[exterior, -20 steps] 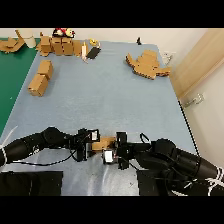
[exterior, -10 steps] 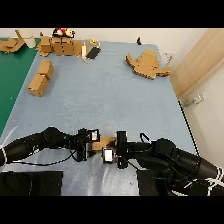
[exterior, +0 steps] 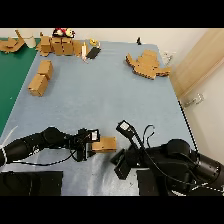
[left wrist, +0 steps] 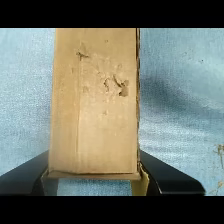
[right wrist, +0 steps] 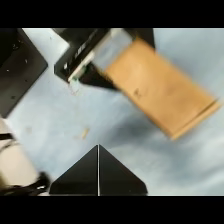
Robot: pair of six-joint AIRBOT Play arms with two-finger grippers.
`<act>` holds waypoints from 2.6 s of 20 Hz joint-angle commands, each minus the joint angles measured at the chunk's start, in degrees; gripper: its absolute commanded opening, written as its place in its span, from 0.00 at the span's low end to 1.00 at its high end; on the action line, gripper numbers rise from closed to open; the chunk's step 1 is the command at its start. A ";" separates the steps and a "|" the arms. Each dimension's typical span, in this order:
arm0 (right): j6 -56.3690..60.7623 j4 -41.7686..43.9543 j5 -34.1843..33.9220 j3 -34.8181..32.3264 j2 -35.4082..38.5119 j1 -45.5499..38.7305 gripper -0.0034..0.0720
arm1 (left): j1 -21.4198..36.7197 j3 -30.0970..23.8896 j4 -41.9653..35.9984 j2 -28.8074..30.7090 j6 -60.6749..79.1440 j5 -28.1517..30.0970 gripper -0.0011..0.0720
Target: Fold the box.
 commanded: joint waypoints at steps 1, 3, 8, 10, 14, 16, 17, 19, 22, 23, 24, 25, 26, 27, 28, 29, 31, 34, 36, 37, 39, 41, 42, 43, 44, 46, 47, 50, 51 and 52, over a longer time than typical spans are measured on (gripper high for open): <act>15.02 13.14 3.45 -6.34 0.98 -0.02 0.05 | 0.02 0.04 0.00 -0.02 0.00 0.00 0.69; 15.02 17.53 15.74 -10.47 0.92 -0.02 0.05 | 0.02 0.04 0.02 0.00 0.00 0.00 0.69; 15.69 18.60 33.90 -11.72 -0.83 -0.02 0.05 | 0.02 0.04 0.02 -0.02 0.00 0.00 0.69; 16.81 18.49 35.23 -11.72 -2.82 -0.02 0.05 | 0.02 0.04 0.00 -0.02 0.00 0.02 0.69; 16.79 18.49 34.42 -11.72 -5.18 0.00 0.05 | 0.02 0.04 0.02 -0.02 0.00 0.00 0.69; 16.79 18.45 34.62 -11.72 -5.22 0.00 0.05 | 0.02 0.04 0.02 0.00 0.00 0.00 0.69; 16.79 18.40 34.80 -11.72 -5.22 -0.02 0.05 | 0.02 0.04 0.02 -0.02 0.00 0.00 0.69; 16.79 18.40 35.71 -11.72 -5.73 -0.02 0.05 | 0.02 0.04 0.00 0.00 0.00 0.02 0.69; 16.81 18.43 36.65 -11.72 -7.34 -0.02 0.05 | 0.02 0.04 0.02 -0.02 0.00 0.00 0.69; 16.81 18.45 36.63 -11.72 -7.76 0.00 0.05 | 0.02 0.04 0.00 -0.02 0.00 0.02 0.69; 16.79 18.43 36.63 -11.72 -8.04 -0.02 0.05 | 0.02 0.04 0.02 -0.02 0.00 0.02 0.69; 16.76 18.38 36.65 -11.72 -8.39 -0.02 0.05 | 0.02 0.04 0.02 -0.02 0.00 0.00 0.69; 16.76 18.16 36.63 -11.72 -8.79 -0.02 0.05 | 0.02 0.04 0.02 -0.02 0.00 0.00 0.69; 16.76 18.03 36.44 -11.72 -9.16 0.00 0.05 | 0.02 0.04 0.02 -0.02 0.00 0.02 0.69; 16.76 18.03 36.35 -11.72 -9.44 0.00 0.05 | 0.02 0.04 0.02 0.00 0.00 0.02 0.69; 16.76 18.01 36.33 -11.72 -9.79 0.00 0.05 | 0.02 0.04 0.02 0.00 0.00 0.02 0.69; 16.74 17.99 36.33 -11.72 -10.32 0.00 0.05 | 0.02 0.04 0.02 -0.02 0.00 0.02 0.69; 16.74 17.99 36.35 -11.72 -10.69 0.00 0.05 | 0.02 0.04 0.02 0.00 0.00 0.02 0.69; 16.70 17.92 36.35 -11.72 -10.67 0.00 0.05 | 0.02 0.04 0.00 0.00 0.00 0.02 0.69; 16.68 17.42 36.20 -11.67 -10.21 0.00 0.05 | 0.02 0.04 0.00 -0.02 0.00 0.02 0.69; 16.70 14.10 35.32 -11.61 -6.80 -0.02 0.05 | 0.02 0.04 0.02 -0.02 0.00 0.02 0.69; 16.79 10.32 33.27 -11.61 -1.84 -0.83 0.05 | 0.02 0.04 0.02 -0.02 0.00 0.02 0.69; 17.03 8.07 30.80 -11.61 0.59 -2.71 0.05 | 0.02 0.04 0.02 0.00 0.00 0.02 0.69; 18.29 5.57 26.91 -11.41 2.51 -5.29 0.05 | 0.02 0.04 0.02 -0.02 0.00 0.02 0.69; 20.33 0.96 20.98 -10.47 3.89 -8.66 0.05 | 0.02 0.04 0.02 0.00 0.00 0.02 0.69; 23.91 -9.57 7.08 -6.51 4.66 -14.93 0.05 | 0.02 0.04 0.02 0.00 0.00 0.02 0.69; 24.46 -14.19 1.51 -4.07 4.57 -17.33 0.05 | 0.02 0.04 0.00 0.00 0.00 0.00 0.69; 28.44 -24.96 -9.42 3.04 1.49 -24.17 0.05 | 0.02 0.04 0.00 0.00 0.00 0.02 0.69; 28.94 -26.03 -12.50 5.01 -0.74 -26.49 0.05 | 0.02 0.04 0.02 -0.02 0.00 0.02 0.69; 28.89 -25.92 -15.45 6.82 -3.61 -28.92 0.05 | 0.02 0.04 0.02 0.00 0.00 0.02 0.69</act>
